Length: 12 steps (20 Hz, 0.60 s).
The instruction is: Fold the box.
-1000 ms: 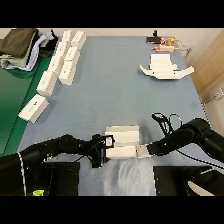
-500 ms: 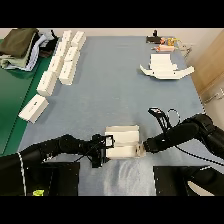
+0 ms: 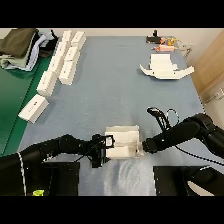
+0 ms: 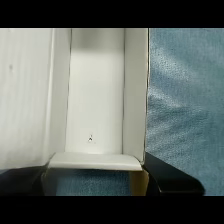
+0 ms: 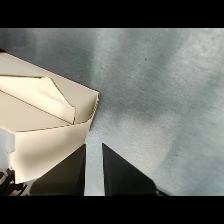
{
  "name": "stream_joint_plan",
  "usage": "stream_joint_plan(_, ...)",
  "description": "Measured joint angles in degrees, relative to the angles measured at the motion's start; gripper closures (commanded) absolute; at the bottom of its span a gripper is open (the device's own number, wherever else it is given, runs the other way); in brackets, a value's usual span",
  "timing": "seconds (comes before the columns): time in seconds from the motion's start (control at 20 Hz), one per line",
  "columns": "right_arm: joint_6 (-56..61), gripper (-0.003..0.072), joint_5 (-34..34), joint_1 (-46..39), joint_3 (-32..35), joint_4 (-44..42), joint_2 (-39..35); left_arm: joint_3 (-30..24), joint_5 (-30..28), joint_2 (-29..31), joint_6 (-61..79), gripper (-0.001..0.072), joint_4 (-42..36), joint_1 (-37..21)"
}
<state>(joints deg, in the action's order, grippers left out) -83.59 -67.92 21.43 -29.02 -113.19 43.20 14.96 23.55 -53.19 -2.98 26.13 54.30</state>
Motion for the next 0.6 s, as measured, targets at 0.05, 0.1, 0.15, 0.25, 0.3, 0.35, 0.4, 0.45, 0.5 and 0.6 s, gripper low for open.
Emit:
stream_joint_plan(0.05,-0.04,0.0521,0.00,0.00,0.00,-0.20,0.00,0.00,0.00,0.00,0.00,0.0248,0.00,0.00)
stream_joint_plan(0.1,-0.31,0.0521,0.02,0.00,0.00,-0.46,0.00,0.00,0.00,0.00,-0.02,0.0248,0.00,0.00)
stream_joint_plan(0.15,-0.57,0.0510,0.04,-0.02,0.00,-0.90,0.00,0.00,0.00,0.00,-0.02,0.0248,0.00,0.02)
stream_joint_plan(0.25,-1.46,0.0343,0.09,0.00,-0.02,-2.12,0.00,-0.02,0.00,0.00,0.00,0.0248,0.00,0.00)
stream_joint_plan(0.3,-1.68,0.0343,0.07,0.00,-0.02,-2.51,0.00,0.00,0.00,0.00,0.00,0.0248,0.00,0.00)
stream_joint_plan(0.35,-1.84,0.0343,0.09,0.00,-0.02,-2.80,0.00,0.00,0.00,0.00,-0.02,0.0248,0.00,0.00)
stream_joint_plan(0.4,-1.97,0.0343,0.09,0.00,-0.02,-2.97,0.00,0.00,0.00,0.00,0.00,0.0248,-0.02,0.00)
stream_joint_plan(0.45,-2.05,0.0343,0.13,0.00,-0.02,-3.10,0.00,0.00,0.00,0.00,-0.02,0.0248,-0.02,0.00)
stream_joint_plan(0.5,-2.19,0.0343,0.31,0.00,-0.02,-3.34,0.02,0.00,0.00,0.00,0.00,0.0248,-0.02,0.00)
stream_joint_plan(0.6,-2.25,0.0343,0.44,0.00,-0.04,-3.61,0.02,0.00,0.00,0.00,-0.02,0.0248,-0.02,0.00)
